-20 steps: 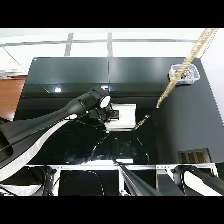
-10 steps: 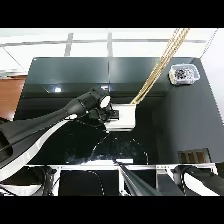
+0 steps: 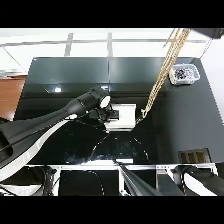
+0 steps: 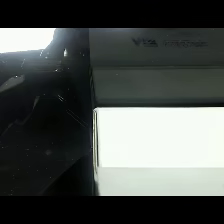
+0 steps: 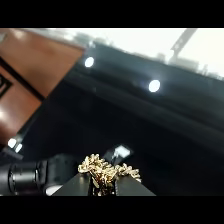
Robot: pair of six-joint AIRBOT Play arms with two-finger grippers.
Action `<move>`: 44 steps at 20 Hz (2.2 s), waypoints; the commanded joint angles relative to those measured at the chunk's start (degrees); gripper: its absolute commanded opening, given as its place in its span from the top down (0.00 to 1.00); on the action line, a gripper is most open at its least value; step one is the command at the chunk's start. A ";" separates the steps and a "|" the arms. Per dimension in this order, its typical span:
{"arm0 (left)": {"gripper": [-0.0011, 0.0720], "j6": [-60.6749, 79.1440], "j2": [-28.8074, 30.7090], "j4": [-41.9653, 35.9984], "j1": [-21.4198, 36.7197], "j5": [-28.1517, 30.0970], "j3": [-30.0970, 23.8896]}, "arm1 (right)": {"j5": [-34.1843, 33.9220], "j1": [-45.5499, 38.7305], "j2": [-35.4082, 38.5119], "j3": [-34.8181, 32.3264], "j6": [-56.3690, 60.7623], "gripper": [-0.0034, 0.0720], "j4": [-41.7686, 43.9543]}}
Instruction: Fold the box and place the chain.
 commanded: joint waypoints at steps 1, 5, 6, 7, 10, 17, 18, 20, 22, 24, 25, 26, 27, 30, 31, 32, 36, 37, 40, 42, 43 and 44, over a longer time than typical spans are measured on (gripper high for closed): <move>0.95 0.00 0.04 0.00 0.00 -0.02 0.02 | 0.28 1.68 1.53 -6.32 0.04 0.93 0.74; 0.95 0.00 0.04 0.00 0.00 -0.02 0.02 | -1.92 9.51 1.40 -15.65 -1.16 0.93 1.44; 0.95 0.00 0.04 0.00 0.00 0.00 0.02 | -2.73 10.71 1.40 -17.88 -1.14 0.93 1.49; 0.95 0.00 0.04 0.00 0.00 0.00 0.02 | -3.43 11.61 1.38 -20.00 -1.16 0.93 1.51; 0.95 0.00 0.04 0.00 0.00 -0.02 0.02 | -4.63 12.07 1.40 -24.63 -1.16 0.93 1.42; 0.95 0.00 0.04 0.00 0.00 -0.02 0.02 | -0.48 8.66 1.40 -26.34 -1.20 0.93 -1.11; 0.95 0.00 0.04 0.00 0.00 -0.04 0.02 | 0.63 8.31 1.40 -26.34 -1.27 0.93 -1.20; 0.95 0.00 0.04 0.00 0.00 -0.02 0.02 | 1.25 8.48 1.40 -26.36 -1.38 0.93 -1.14; 0.95 0.00 0.04 0.00 0.00 -0.02 0.02 | 0.90 8.52 1.40 -27.06 -1.42 0.93 -0.63; 0.95 0.00 0.04 0.00 0.00 -0.02 0.02 | -0.26 8.94 1.40 -29.49 -1.46 0.93 -0.22; 0.95 0.00 0.04 0.00 0.00 -0.02 0.02 | -1.60 9.46 1.38 -31.12 -1.55 0.93 0.37; 0.95 0.00 0.04 0.00 0.00 -0.02 0.02 | -3.61 10.21 1.38 -33.14 -1.64 0.93 1.44; 0.95 0.00 0.04 0.00 0.00 -0.02 0.02 | -5.79 11.04 1.36 -34.97 -1.64 0.93 2.01; 0.95 0.00 0.04 0.00 0.00 -0.02 0.02 | -12.63 13.92 0.48 -39.52 -1.64 0.93 2.78; 0.95 0.00 0.04 0.00 0.00 -0.02 0.02 | -13.77 14.91 -0.42 -40.30 -1.64 0.93 2.78; 0.95 0.00 0.04 0.00 0.00 -0.02 0.02 | -14.88 15.93 -1.49 -41.05 -1.66 0.93 2.40; 0.95 -0.02 0.04 0.00 0.00 -0.02 0.02 | -17.25 17.14 -5.05 -42.64 -1.60 0.93 1.60; 0.95 0.00 0.04 0.00 0.00 -0.02 0.02 | -18.14 17.14 -5.16 -43.01 -1.57 0.93 1.29; 0.95 -0.02 0.04 0.00 0.00 -0.02 0.02 | -16.70 16.37 -5.14 -43.01 -1.57 0.52 0.76; 0.95 -0.02 0.04 0.00 0.00 -0.02 0.02 | -13.68 14.10 -4.96 -43.01 -1.62 0.52 0.72; 0.95 0.00 0.04 0.00 0.00 -0.02 0.02 | -11.80 12.02 -4.46 -43.01 -1.64 0.52 0.44; 0.95 0.00 0.04 0.00 0.00 -0.02 0.02 | -9.79 9.55 -3.67 -43.01 -2.03 0.53 -0.13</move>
